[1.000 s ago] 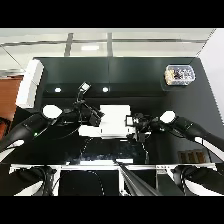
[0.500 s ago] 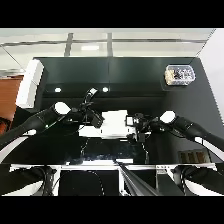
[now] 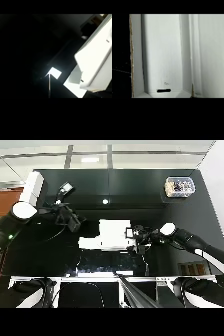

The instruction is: Fold the box and place the chain.

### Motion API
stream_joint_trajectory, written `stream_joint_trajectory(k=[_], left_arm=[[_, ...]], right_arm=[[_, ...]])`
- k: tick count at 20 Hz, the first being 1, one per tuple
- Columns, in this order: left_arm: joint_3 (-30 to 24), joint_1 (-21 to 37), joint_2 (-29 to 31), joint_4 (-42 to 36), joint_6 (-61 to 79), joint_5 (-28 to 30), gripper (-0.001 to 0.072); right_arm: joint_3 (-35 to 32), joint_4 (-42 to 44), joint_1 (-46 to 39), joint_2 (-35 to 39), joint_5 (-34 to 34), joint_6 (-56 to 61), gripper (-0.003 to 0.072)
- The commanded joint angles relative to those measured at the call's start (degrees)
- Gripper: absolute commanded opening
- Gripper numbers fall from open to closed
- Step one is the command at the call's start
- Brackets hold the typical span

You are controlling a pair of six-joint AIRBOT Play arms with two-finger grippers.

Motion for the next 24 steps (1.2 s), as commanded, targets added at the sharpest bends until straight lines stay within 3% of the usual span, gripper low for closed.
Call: stream_joint_trajectory(k=[1, 2, 3, 6, 8, 10, 14, 19, 20, 21, 24], left_arm=[[-6.1, 4.3, 3.1, -6.6, 15.5, -6.1, 0.0031], [-7.8, 3.1, 3.0, -6.3, 20.9, -5.4, 0.0227], [-9.6, 1.6, 2.9, -5.1, 25.3, -3.2, 0.0714], [-11.2, -3.4, 2.6, 4.3, 26.4, 3.7, 0.0706], [-11.2, -7.3, 1.6, 6.6, 28.0, 6.8, 0.0701], [-11.0, -11.1, -0.6, 6.1, 30.6, 8.8, 0.0697], [-9.6, -14.2, -7.9, 4.3, 30.6, 7.3, 0.0696], [-9.6, -14.9, -8.6, -3.1, 31.0, 6.5, 0.0676], [-9.6, -15.1, -8.6, -3.1, 31.1, 6.4, 0.0608], [-9.6, -15.3, -8.6, -3.1, 31.3, 5.9, 0.0488], [-9.6, -16.6, -8.6, -3.1, 32.3, 6.3, 0.0478]], right_arm=[[0.0, 0.0, 0.0, 0.0, 0.0, 0.0, 0.0133], [0.0, 0.0, 0.0, 0.0, 0.0, 0.0, 0.0133], [0.0, 0.0, 0.0, 0.0, 0.0, 0.0, 0.0133], [0.0, 0.0, 0.0, 0.0, 0.0, 0.0, 0.0133], [0.0, 0.0, 0.0, 0.0, 0.0, 0.0, 0.0133], [0.0, 0.0, 0.0, 0.0, 0.0, 0.0, 0.0133], [0.0, 0.0, 0.0, 0.0, 0.0, 0.0, 0.0133], [0.0, 0.0, 0.0, 0.0, 0.0, 0.0, 0.0133], [0.0, 0.0, 0.0, 0.0, 0.0, 0.0, 0.0133], [0.0, 0.0, 0.0, 0.0, 0.0, 0.0, 0.0133], [0.0, 0.0, 0.0, 0.0, 0.0, 0.0, 0.0133]])
